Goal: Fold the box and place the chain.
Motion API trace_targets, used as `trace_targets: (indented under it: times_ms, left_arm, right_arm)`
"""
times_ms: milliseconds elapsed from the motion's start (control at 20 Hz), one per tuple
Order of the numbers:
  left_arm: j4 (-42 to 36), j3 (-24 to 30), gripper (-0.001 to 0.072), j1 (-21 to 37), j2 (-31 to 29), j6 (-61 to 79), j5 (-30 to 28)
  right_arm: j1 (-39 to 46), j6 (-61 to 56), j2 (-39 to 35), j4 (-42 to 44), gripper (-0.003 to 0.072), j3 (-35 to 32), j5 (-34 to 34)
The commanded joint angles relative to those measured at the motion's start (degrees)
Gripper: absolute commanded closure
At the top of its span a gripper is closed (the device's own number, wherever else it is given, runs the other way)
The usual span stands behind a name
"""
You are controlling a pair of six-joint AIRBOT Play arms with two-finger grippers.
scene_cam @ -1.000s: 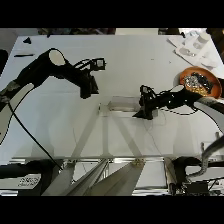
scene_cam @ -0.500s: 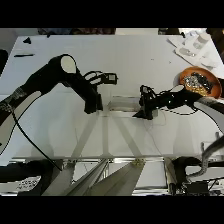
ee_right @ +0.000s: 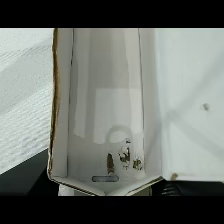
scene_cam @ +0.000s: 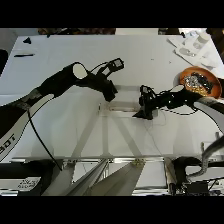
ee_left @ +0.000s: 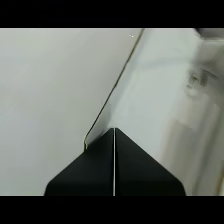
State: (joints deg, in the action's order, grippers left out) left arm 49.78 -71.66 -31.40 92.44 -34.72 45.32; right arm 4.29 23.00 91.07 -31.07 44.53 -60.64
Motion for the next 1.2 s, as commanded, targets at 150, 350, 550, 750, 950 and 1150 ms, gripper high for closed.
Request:
trace_targets:
  times_ms: [150, 350, 550, 750, 950, 1150]
  left_arm:
    - [0.4, 0.0, 0.07, 0.0, 6.7, -2.6, -5.4]
    - [1.0, 0.0, 0.07, 0.8, 3.7, -2.6, -1.3]
    - [7.5, 0.0, 0.0699, 3.4, -2.4, -2.6, 10.8]
    - [13.1, 0.0, 0.0543, 6.6, -5.5, -2.5, 19.9]
    - [14.4, 0.0, 0.0271, 5.0, -5.9, 6.9, 20.6]
    - [12.8, 1.4, 0.0192, 2.9, -5.9, 18.7, 21.4]
  right_arm:
    - [0.0, 0.0, 0.0, 0.0, 0.0365, 0.0, 0.0]
    - [0.0, 0.0, 0.0, 0.0, 0.0365, 0.0, 0.0]
    - [0.0, 0.0, 0.0, 0.0, 0.0365, 0.0, 0.0]
    - [0.0, 0.0, 0.0, 0.0, 0.0365, 0.0, 0.0]
    - [0.0, 0.0, 0.0, 0.0, 0.0365, 0.0, 0.0]
    - [0.0, 0.0, 0.0, 0.0, 0.0365, 0.0, 0.0]
